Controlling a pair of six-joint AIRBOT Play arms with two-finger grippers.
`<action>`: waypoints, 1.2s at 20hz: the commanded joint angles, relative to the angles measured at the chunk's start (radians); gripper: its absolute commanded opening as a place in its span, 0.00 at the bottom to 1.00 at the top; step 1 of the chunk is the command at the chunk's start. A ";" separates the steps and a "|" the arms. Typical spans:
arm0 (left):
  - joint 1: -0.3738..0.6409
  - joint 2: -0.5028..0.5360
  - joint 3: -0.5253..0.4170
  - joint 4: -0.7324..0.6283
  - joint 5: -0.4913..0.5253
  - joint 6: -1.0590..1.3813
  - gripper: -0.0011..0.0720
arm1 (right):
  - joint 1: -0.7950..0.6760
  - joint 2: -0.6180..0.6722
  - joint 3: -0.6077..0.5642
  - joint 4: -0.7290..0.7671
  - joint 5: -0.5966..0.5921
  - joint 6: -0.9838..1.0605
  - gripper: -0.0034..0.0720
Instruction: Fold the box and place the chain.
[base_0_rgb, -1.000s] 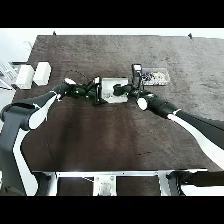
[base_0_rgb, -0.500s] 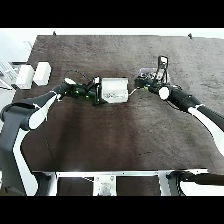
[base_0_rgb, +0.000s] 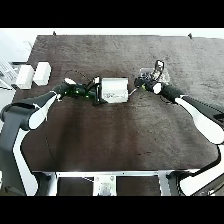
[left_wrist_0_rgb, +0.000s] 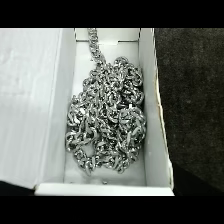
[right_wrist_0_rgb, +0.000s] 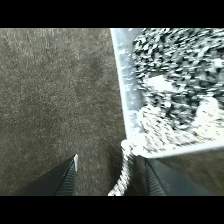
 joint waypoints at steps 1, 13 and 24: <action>0.001 0.000 0.000 0.000 0.001 0.000 0.40 | -0.001 -0.061 0.054 0.024 -0.006 -0.016 0.46; 0.001 0.000 0.000 0.000 0.000 0.000 0.40 | 0.089 0.469 0.053 -0.188 0.046 -0.087 0.04; 0.000 0.000 0.000 0.000 0.000 0.000 0.40 | 0.318 0.570 -0.011 -0.201 0.143 -0.108 0.05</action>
